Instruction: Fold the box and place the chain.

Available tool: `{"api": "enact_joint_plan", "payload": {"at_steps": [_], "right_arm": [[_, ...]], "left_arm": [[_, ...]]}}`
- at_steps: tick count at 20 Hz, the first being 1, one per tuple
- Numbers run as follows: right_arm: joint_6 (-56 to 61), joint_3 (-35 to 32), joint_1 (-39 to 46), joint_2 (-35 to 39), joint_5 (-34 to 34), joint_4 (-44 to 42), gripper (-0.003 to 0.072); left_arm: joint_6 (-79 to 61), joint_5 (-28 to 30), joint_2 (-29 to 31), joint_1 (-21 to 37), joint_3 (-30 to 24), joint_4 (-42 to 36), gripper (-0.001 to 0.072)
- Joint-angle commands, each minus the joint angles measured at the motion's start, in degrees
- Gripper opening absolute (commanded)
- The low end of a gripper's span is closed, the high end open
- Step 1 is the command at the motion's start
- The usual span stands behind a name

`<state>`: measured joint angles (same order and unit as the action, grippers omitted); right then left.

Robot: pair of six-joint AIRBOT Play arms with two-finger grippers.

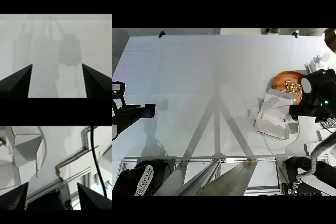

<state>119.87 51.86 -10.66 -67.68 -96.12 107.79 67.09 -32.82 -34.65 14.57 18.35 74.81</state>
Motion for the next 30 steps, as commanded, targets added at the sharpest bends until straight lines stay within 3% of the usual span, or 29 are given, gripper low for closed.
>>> {"api": "enact_joint_plan", "payload": {"at_steps": [1,3,5,15,20,24,30], "right_arm": [[0.3,0.0,0.0,-3.7,-0.3,1.3,0.064],[0.4,0.0,0.0,-4.9,-0.1,2.3,0.0618],[0.5,0.0,0.0,-6.4,0.6,2.3,0.0454],[1.7,0.0,0.2,-13.9,2.8,1.5,0.046],[3.3,0.0,4.4,-15.5,2.8,-0.2,0.0459],[3.4,-0.1,5.0,-15.8,6.6,-2.0,0.0341],[3.3,-2.1,5.0,-17.2,7.4,-2.6,0.0341]], "left_arm": [[0.0,0.0,-0.3,0.1,0.0,0.0,0.0699],[0.0,0.0,-0.2,0.1,0.0,0.0,0.0699],[0.0,0.0,-0.2,0.1,0.0,0.0,0.0699],[0.0,0.0,-0.2,0.1,0.0,0.0,0.0699],[0.0,0.0,-0.2,0.1,0.0,0.0,0.0699],[0.0,0.0,-0.2,0.1,0.0,0.0,0.0699],[0.0,0.0,-0.2,0.1,0.0,0.0,0.0699]]}}
